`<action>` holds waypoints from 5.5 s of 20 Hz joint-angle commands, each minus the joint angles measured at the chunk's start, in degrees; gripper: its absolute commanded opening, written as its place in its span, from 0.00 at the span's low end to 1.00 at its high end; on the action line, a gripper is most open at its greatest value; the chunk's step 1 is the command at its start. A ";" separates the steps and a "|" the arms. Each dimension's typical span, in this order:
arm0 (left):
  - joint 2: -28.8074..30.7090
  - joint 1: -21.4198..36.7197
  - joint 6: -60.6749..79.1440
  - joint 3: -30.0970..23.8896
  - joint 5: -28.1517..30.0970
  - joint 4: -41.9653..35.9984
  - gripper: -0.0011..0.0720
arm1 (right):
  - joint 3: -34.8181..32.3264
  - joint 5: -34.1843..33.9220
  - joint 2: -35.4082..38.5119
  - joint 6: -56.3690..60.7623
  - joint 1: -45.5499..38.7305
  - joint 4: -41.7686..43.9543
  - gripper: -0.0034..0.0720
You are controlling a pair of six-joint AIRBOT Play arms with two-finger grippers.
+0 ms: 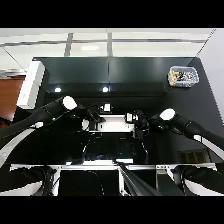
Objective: Fold the box and place the chain.
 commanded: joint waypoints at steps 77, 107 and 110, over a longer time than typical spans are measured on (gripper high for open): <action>13.94 4.76 -32.09 -8.09 6.54 -23.61 0.05 | 0.55 -1.16 -0.83 9.18 1.01 -6.75 0.58; 24.74 14.60 -2.45 -11.23 -7.58 7.48 0.99 | 0.55 -1.16 -0.83 9.18 1.01 -6.75 0.58; 21.73 10.71 2.56 -11.65 -2.73 5.84 0.98 | 0.55 -1.16 -0.83 9.18 1.01 -6.75 0.58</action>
